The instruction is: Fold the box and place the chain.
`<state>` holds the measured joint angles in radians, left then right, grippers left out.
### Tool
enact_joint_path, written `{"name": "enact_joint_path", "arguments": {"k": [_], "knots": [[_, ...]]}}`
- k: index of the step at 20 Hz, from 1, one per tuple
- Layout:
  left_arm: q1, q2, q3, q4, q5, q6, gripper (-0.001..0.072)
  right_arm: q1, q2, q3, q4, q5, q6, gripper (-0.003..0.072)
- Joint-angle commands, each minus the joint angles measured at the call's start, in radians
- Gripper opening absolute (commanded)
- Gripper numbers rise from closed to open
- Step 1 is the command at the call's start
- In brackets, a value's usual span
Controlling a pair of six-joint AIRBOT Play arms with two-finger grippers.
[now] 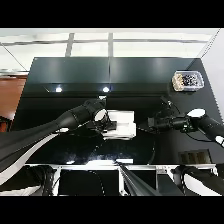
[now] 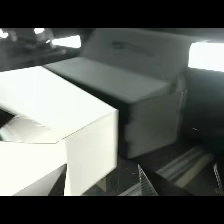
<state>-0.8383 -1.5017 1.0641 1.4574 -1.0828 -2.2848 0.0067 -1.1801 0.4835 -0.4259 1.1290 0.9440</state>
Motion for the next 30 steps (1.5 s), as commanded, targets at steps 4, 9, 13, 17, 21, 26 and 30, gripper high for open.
{"name": "enact_joint_path", "arguments": {"k": [4,9,13,17,21,26,30], "knots": [[0.001,0.000,0.000,0.000,0.000,0.000,0.0031,0.008,-0.001,0.034,0.006,0.070,-0.002,0.0581],[0.001,0.000,0.000,0.000,0.000,0.000,0.0031,0.039,-0.001,0.034,0.006,0.052,-0.001,0.0583],[0.001,0.000,0.000,0.000,0.000,0.000,0.0031,0.141,-0.001,0.040,-0.001,-0.041,0.014,0.0644],[0.001,0.000,0.000,0.000,0.000,0.000,0.0031,0.238,-0.001,0.072,-0.064,-0.132,0.109,0.0641],[0.001,0.000,0.000,0.000,0.000,0.000,0.0031,0.300,-0.001,0.108,-0.142,-0.167,0.198,0.0631],[0.001,0.000,0.000,0.000,0.000,0.000,0.0031,0.366,-0.001,0.153,-0.275,-0.192,0.365,0.0631],[0.001,0.000,0.000,0.000,0.000,0.000,0.0031,0.389,-0.001,0.166,-0.321,-0.203,0.452,0.0558]]}}
